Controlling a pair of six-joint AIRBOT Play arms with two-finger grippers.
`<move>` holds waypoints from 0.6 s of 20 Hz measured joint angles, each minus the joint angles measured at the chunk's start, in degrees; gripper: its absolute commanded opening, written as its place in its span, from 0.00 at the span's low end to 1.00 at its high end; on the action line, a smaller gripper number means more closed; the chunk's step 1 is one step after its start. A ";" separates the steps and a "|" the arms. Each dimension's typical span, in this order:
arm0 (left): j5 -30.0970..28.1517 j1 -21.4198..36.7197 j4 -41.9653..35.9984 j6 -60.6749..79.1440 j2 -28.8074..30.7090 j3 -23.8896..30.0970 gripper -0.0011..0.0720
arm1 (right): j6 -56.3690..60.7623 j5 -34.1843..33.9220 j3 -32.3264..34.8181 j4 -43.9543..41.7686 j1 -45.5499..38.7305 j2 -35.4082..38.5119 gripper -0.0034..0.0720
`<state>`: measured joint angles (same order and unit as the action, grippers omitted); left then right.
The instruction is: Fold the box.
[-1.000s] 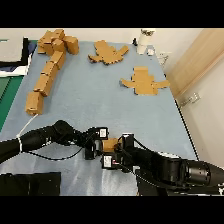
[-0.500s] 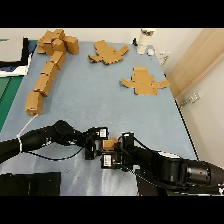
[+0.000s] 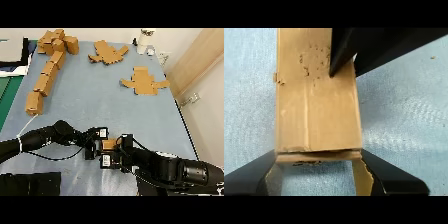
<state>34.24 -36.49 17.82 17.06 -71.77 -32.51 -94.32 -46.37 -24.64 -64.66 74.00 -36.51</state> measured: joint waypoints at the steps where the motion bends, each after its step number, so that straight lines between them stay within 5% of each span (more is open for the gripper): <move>1: 0.02 -0.02 0.00 0.00 0.00 0.00 0.73 | 0.00 0.02 0.00 -0.61 0.00 -0.09 0.20; 8: 0.00 -0.02 0.00 0.07 0.00 0.00 0.73 | 0.02 0.15 0.00 -3.34 0.00 -2.23 0.22; 10: -0.07 -0.02 -0.02 0.04 0.00 0.00 0.73 | 0.00 0.17 -0.02 -3.78 0.00 -2.60 0.44; 12: -0.13 -0.02 -0.04 -0.02 0.00 0.00 0.73 | 0.00 -0.02 -0.07 -4.24 0.04 -2.36 0.44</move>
